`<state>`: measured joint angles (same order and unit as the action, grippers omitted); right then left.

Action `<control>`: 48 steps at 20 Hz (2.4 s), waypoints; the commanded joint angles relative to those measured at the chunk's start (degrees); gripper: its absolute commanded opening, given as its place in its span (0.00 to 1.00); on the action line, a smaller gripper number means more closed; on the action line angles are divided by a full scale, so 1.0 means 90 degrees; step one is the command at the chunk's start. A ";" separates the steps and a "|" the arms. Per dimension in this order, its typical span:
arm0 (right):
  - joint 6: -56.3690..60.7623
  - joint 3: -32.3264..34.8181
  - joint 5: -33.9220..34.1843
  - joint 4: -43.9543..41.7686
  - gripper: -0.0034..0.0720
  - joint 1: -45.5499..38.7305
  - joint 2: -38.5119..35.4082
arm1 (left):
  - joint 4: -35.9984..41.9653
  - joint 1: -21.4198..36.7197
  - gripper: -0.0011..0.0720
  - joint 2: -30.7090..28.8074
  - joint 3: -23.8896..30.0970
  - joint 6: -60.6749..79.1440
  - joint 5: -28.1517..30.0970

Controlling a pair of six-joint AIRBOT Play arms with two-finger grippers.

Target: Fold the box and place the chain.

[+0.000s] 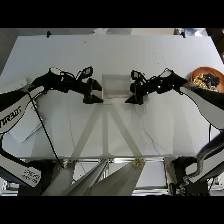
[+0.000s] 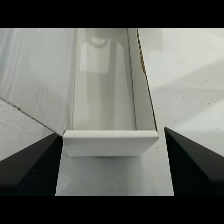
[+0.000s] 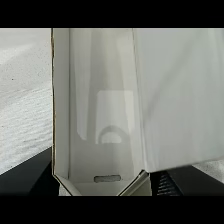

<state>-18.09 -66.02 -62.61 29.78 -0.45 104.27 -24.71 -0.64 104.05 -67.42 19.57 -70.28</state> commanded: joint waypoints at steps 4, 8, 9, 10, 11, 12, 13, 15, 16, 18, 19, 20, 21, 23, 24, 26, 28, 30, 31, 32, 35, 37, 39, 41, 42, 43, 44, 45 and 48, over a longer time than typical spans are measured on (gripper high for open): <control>0.0010 -0.0002 0.0007 -0.0007 0.65 0.0002 -0.0005 | 0.0080 -0.0158 0.98 0.0024 0.0058 -0.0061 0.0495; 0.0010 -0.0002 0.0007 -0.0007 0.65 0.0002 -0.0005 | -0.0049 -0.0335 0.97 0.0063 0.0056 -0.0223 0.0889; 0.0010 -0.0002 0.0010 -0.0007 0.65 0.0002 -0.0005 | -0.0051 -0.0352 0.97 0.0063 0.0056 -0.0223 0.0894; 0.0010 -0.0002 0.0010 -0.0007 0.65 0.0002 -0.0005 | -0.0075 -0.0379 0.97 0.0063 0.0056 -0.0223 0.0906; 0.0010 -0.0002 0.0007 -0.0007 0.65 0.0002 -0.0005 | -0.0136 -0.0415 0.97 0.0058 0.0056 -0.0231 0.0937; 0.0010 -0.0002 0.0010 -0.0007 0.65 0.0002 -0.0005 | -0.0236 -0.0471 0.97 0.0049 0.0056 -0.0270 0.1005; 0.0010 -0.0002 0.0007 -0.0007 0.65 0.0002 -0.0005 | -0.0342 -0.0542 0.97 0.0044 0.0053 -0.0369 0.1141; 0.0010 -0.0002 0.0007 -0.0007 0.65 0.0002 -0.0005 | -0.0522 -0.0670 0.97 0.0032 0.0053 -0.0585 0.1428; 0.0010 -0.0002 0.0007 -0.0007 0.65 0.0002 -0.0005 | -0.0602 -0.0709 0.94 0.0032 0.0053 -0.0634 0.1486; 0.0010 -0.0002 0.0007 -0.0007 0.65 0.0002 -0.0005 | -0.0673 -0.0733 0.54 0.0029 0.0053 -0.0617 0.1447; 0.0007 -0.0002 0.0007 -0.0007 0.65 0.0002 -0.0005 | -0.0668 -0.0731 0.42 0.0029 0.0053 -0.0622 0.1450; 0.0010 -0.0002 0.0007 -0.0007 0.65 0.0002 -0.0005 | -0.0668 -0.0733 0.38 0.0029 0.0053 -0.0622 0.1447; 0.0010 -0.0002 0.0007 -0.0007 0.65 0.0002 -0.0005 | -0.0670 -0.0733 0.39 0.0029 0.0053 -0.0622 0.1450; 0.0010 -0.0002 0.0010 -0.0007 0.65 0.0002 -0.0005 | -0.0670 -0.0733 0.39 0.0024 0.0053 -0.0622 0.1450; 0.0010 -0.0002 0.0007 -0.0007 0.65 0.0002 -0.0005 | -0.0670 -0.0733 0.39 0.0024 0.0053 -0.0622 0.1450; 0.0010 -0.0002 0.0007 -0.0007 0.65 0.0002 -0.0005 | -0.0668 -0.0733 0.39 0.0024 0.0053 -0.0624 0.1450; 0.0007 -0.0002 0.0007 -0.0007 0.65 0.0002 -0.0005 | -0.0668 -0.0731 0.39 0.0024 0.0053 -0.0627 0.1450; 0.0010 -0.0002 0.0007 -0.0007 0.65 0.0002 -0.0005 | -0.0668 -0.0733 0.39 0.0024 0.0053 -0.0627 0.1452; 0.0010 -0.0002 0.0007 -0.0007 0.65 0.0002 -0.0005 | -0.0668 -0.0733 0.39 0.0024 0.0053 -0.0627 0.1452; 0.0010 -0.0002 0.0010 -0.0007 0.65 0.0002 -0.0005 | -0.0668 -0.0733 0.39 0.0024 0.0053 -0.0627 0.1450; 0.0010 -0.0002 0.0007 -0.0007 0.65 0.0002 -0.0005 | -0.0668 -0.0733 0.39 0.0024 0.0053 -0.0627 0.1452; 0.0010 -0.0002 0.0010 -0.0007 0.65 0.0002 -0.0005 | -0.0668 -0.0733 0.39 0.0024 0.0053 -0.0627 0.1450; 0.0010 -0.0002 0.0007 -0.0007 0.65 0.0002 -0.0005 | -0.0668 -0.0733 0.39 0.0024 0.0053 -0.0627 0.1452; 0.0010 -0.0002 0.0002 -0.0010 0.65 0.0002 -0.0005 | -0.0668 -0.0733 0.39 0.0024 0.0053 -0.0627 0.1452; 0.0010 -0.0002 0.0002 -0.0010 0.65 0.0002 -0.0005 | -0.0668 -0.0733 0.39 0.0024 0.0053 -0.0627 0.1452; 0.0010 -0.0002 0.0007 -0.0010 0.65 0.0002 -0.0005 | -0.0668 -0.0733 0.39 0.0024 0.0053 -0.0627 0.1452; 0.0010 -0.0002 0.0007 -0.0010 0.66 0.0002 -0.0005 | -0.0668 -0.0733 0.39 0.0024 0.0053 -0.0627 0.1452; 0.0010 -0.0002 0.0010 -0.0010 0.69 0.0002 -0.0005 | -0.0668 -0.0733 0.39 0.0024 0.0053 -0.0627 0.1452; 0.0010 -0.0005 -0.0005 -0.0007 0.87 0.0000 -0.0017 | -0.0668 -0.0733 0.39 0.0024 0.0053 -0.0622 0.1455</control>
<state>-17.89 -66.04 -62.48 29.58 -0.45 104.22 -30.59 -7.29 104.27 -66.96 13.91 -56.86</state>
